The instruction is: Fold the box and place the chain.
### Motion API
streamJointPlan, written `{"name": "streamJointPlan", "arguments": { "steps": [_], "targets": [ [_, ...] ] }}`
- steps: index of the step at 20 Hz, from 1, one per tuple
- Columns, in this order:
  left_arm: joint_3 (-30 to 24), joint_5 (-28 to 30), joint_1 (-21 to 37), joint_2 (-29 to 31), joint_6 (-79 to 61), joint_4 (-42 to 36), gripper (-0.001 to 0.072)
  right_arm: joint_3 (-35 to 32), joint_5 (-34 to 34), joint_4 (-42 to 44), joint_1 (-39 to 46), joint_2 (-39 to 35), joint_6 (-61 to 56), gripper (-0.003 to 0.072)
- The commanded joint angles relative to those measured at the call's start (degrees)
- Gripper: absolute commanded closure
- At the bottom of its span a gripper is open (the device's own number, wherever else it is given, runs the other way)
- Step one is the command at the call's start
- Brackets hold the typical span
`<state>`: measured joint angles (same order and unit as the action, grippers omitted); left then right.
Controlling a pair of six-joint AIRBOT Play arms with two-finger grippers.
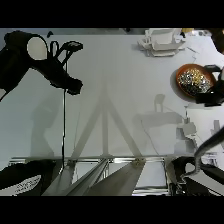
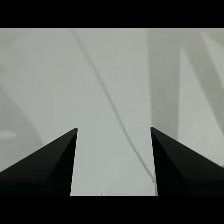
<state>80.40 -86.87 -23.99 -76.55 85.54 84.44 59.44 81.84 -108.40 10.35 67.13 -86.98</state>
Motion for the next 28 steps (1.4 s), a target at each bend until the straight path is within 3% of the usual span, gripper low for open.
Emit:
{"name": "streamJointPlan", "arguments": {
  "steps": [1, 2, 7, 10, 14, 15, 19, 21, 22, 23, 25, 28],
  "targets": [
    [-0.02, 0.00, -0.04, -0.04, -0.02, 0.04, 0.0217, 1.62, 0.72, -4.92, 3.32, -1.79, -1.97, 0.0150],
    [-0.02, 0.00, -0.04, -0.04, -0.02, 0.04, 0.0217, 1.57, 0.72, -4.68, 5.49, -1.42, -2.84, -0.0028],
    [-0.02, 0.02, -0.04, -0.04, -0.02, 0.02, 0.0217, -2.12, 0.59, -2.27, 17.75, 2.27, -4.02, 0.0020],
    [-0.02, 0.02, -0.04, -0.04, -0.02, 0.02, 0.0217, -6.82, 0.57, -5.68, 21.81, 6.03, -2.56, 0.0038],
    [-0.02, 0.00, -0.04, -0.04, -0.02, 0.02, 0.0217, -7.08, -1.70, -13.57, 22.27, 8.07, -2.56, 0.0049],
    [-0.02, 0.02, -0.04, -0.04, 0.00, 0.02, 0.0217, -7.08, -2.47, -15.04, 22.27, 8.44, -2.51, 0.0106],
    [-0.02, 0.02, -0.04, -0.04, -0.02, 0.02, 0.0217, -7.08, -2.97, -16.11, 22.27, 12.04, -2.34, 0.0171],
    [-0.02, 0.02, -0.04, -0.04, -0.02, 0.02, 0.0217, -7.08, -2.69, -19.02, 22.27, 13.38, -2.78, 0.0291],
    [-0.02, 0.02, -0.04, -0.04, -0.02, 0.02, 0.0217, -7.08, -2.40, -20.57, 22.27, 13.55, -3.26, 0.0296],
    [-0.02, 0.02, -0.04, -0.04, -0.02, 0.02, 0.0217, -7.08, -1.81, -21.27, 22.27, 13.55, -3.23, 0.0397],
    [-0.02, 0.02, -0.04, -0.04, -0.02, 0.02, 0.0217, -7.08, -0.26, -19.04, 22.10, 13.53, -2.78, 0.0673],
    [-0.02, 0.02, -0.04, -0.04, -0.02, 0.02, 0.0217, -7.08, 2.89, -13.57, 17.77, 12.55, -0.98, 0.0674]
  ]
}}
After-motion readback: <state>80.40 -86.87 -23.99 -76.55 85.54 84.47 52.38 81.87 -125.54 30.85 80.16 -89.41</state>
